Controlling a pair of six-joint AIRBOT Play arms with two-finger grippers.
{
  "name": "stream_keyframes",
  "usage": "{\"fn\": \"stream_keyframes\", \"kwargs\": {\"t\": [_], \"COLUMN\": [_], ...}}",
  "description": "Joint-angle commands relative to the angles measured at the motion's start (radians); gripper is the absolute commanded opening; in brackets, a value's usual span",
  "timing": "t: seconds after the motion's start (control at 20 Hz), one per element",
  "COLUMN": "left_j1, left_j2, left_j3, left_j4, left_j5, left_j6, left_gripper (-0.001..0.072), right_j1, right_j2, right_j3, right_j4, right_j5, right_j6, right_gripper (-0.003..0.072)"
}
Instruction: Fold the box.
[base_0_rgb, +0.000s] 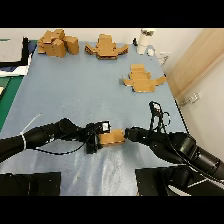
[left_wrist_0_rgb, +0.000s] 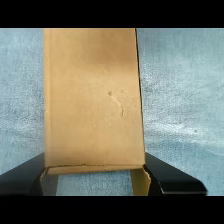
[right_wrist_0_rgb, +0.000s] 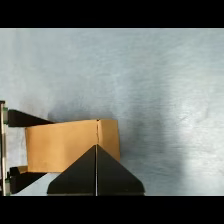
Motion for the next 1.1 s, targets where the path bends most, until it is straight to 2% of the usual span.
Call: {"fn": "stream_keyframes", "kwargs": {"t": [0.0, 0.2, 0.4, 0.6, 0.85, 1.05], "left_j1": [0.0, 0.006, 0.092, 0.274, 0.555, 0.794], "left_j2": [0.0, 0.01, 0.055, 0.064, 0.064, 0.057], "left_j3": [0.0, 0.0, 0.0, 0.0, 0.002, 0.052], "left_j4": [0.0, -0.01, -0.01, -0.01, -0.01, -0.01], "left_j5": [0.003, 0.037, 0.09, 0.105, 0.307, 0.344], "left_j6": [0.0, -0.065, -0.223, -0.254, -0.254, -0.251], "left_gripper": [0.0557, 0.0557, 0.0558, 0.0558, 0.0558, 0.0558], "right_j1": [-0.001, -0.001, -0.001, 0.0, 0.0, -0.001], "right_j2": [-0.002, -0.003, -0.004, -0.004, -0.004, -0.008], "right_j3": [0.007, 0.007, 0.007, 0.006, 0.006, 0.007], "right_j4": [-0.085, -0.143, -0.17, -0.181, -0.191, -0.202], "right_j5": [-0.019, -0.031, -0.039, -0.041, -0.041, -0.041], "right_j6": [0.121, 0.214, 0.25, 0.267, 0.287, 0.302], "right_gripper": [0.0003, 0.0003, 0.0003, 0.0003, 0.0003, 0.0003]}}
